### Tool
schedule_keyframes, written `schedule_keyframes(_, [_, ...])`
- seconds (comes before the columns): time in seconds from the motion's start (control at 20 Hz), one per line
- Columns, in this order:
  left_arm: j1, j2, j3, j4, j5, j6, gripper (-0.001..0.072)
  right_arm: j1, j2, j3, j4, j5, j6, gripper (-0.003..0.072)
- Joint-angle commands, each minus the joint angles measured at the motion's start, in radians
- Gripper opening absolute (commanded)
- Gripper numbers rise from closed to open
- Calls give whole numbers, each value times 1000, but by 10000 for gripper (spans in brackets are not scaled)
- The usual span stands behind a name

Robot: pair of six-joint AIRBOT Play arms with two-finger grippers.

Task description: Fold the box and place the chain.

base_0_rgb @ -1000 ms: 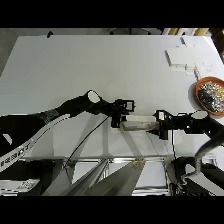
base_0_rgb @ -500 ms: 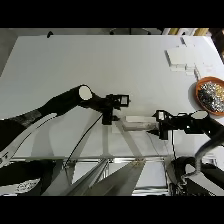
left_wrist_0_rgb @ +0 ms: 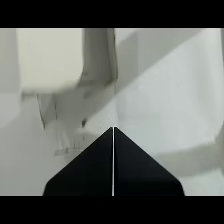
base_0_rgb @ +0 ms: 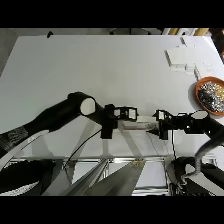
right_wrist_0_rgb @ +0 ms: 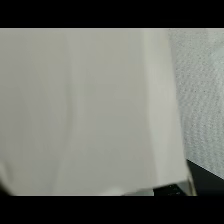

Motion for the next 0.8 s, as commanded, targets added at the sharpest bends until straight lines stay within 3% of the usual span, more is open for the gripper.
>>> schedule_keyframes(0.0, [-119, 7, 1, 23, 290, -174, 3, 0, 0, 0, 0, 2, 0, 458])
schedule_keyframes(0.1, [-126, 6, 6, 24, 446, -241, 3, 0, 0, 0, -1, 2, 0, 458])
schedule_keyframes(0.3, [-69, -21, 11, 14, 634, -294, 2, 0, 0, 0, 0, 2, 0, 458])
schedule_keyframes(0.75, [19, -263, 33, -134, 631, -300, 4, 0, 0, 0, 0, 2, 0, 458])
